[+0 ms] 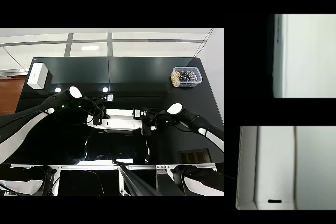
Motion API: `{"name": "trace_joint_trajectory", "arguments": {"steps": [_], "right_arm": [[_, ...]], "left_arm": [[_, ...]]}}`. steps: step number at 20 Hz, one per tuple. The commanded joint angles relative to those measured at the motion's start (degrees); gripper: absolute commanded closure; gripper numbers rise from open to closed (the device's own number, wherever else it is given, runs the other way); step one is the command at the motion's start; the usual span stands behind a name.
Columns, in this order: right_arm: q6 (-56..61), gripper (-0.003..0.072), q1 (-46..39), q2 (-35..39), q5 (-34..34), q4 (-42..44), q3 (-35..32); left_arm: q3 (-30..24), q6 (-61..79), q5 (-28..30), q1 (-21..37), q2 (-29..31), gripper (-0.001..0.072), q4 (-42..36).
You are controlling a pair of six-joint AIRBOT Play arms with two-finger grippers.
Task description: Fold the box and place the chain.
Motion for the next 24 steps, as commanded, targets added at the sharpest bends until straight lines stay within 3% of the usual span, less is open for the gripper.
{"name": "trace_joint_trajectory", "arguments": {"steps": [1,20,22,24], "right_arm": [[-0.2,-0.0019,-0.1,-0.3,0.3,0.0,0.0],[1.6,-0.0016,-0.2,-0.3,-1.3,0.2,0.0],[1.6,0.0212,-0.2,-0.3,-1.2,0.2,0.0],[1.6,0.0215,-0.2,-0.3,-1.2,0.2,0.0]], "left_arm": [[0.0,0.0,-0.1,0.0,0.0,0.0682,0.0],[0.0,0.0,0.0,0.0,0.0,0.0681,0.0],[0.0,0.0,0.0,0.0,0.0,0.0681,0.0],[0.0,0.0,0.0,0.0,0.0,0.0681,0.0]]}}
